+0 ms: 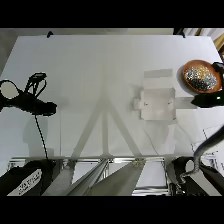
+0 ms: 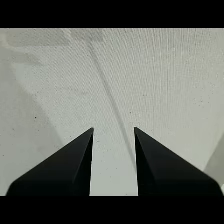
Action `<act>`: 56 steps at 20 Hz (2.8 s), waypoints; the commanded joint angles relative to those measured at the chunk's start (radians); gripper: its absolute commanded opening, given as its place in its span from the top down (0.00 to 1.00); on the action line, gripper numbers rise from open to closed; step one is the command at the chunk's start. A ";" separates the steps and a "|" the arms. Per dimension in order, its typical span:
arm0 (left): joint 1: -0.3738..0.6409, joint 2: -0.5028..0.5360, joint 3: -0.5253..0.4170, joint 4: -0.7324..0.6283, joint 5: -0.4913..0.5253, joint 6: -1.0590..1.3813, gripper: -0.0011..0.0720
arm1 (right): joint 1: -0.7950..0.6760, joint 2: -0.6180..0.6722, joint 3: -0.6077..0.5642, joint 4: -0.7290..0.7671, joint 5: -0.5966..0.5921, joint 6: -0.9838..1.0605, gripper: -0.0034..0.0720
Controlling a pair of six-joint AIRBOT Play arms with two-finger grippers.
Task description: Fold the box and place the chain.
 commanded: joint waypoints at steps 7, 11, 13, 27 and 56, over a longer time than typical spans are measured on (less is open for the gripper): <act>0.000 0.001 0.000 0.000 0.000 0.000 0.58 | 0.472 0.226 -0.290 0.197 -0.268 0.154 0.93; -0.001 0.001 0.000 0.000 0.040 0.000 0.58 | 0.686 0.226 -0.346 0.192 -0.439 0.254 0.93; -0.001 0.001 0.000 -0.001 0.070 0.003 0.58 | 0.764 0.226 -0.357 0.169 -0.491 0.304 0.93; -0.083 -0.198 0.000 -0.816 0.158 0.937 0.18 | 0.814 0.226 -0.357 0.117 -0.513 0.383 0.93; -0.194 -0.443 0.001 -1.073 0.121 1.347 0.41 | 0.814 0.226 -0.357 0.127 -0.512 0.383 0.93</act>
